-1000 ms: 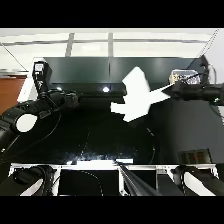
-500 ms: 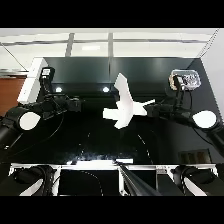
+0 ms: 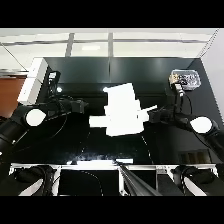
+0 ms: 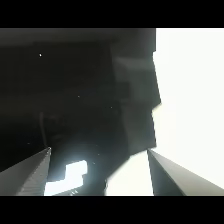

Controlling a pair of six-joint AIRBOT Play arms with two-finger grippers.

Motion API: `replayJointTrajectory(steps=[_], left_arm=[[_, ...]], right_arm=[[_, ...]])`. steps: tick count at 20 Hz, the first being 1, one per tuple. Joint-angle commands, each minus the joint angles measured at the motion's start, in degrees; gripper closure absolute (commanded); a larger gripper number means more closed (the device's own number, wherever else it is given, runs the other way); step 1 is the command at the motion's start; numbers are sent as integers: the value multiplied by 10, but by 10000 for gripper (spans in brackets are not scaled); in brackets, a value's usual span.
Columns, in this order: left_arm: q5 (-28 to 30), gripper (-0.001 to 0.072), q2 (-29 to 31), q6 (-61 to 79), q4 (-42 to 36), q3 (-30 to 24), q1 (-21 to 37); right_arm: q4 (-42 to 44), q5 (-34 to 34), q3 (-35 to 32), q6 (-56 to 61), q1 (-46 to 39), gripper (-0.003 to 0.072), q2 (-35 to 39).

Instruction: Fold the box and place the chain.

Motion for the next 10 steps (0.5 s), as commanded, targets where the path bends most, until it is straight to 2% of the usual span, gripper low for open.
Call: replayJointTrajectory(steps=[1, 4, 6, 7, 8, 10], left_arm=[[-23, 6, -28, 29, -80, 0, 0], [-58, 6, -86, 32, -123, 0, 3], [-49, 6, -113, 50, -164, 0, 12], [-55, 6, -120, 106, -220, 0, 19], [-86, 6, -128, 191, -301, 0, 31], [-182, 5, -146, 316, -418, 0, 61]], right_arm=[[6, -8, -27, -20, 40, 675, 0], [73, -98, -57, -60, 114, 675, 0], [83, -140, -63, -61, 153, 675, 0], [83, -144, -63, -60, 165, 675, 0], [89, -145, -63, -60, 170, 675, 0], [99, -143, -64, -60, 172, 675, 0]])
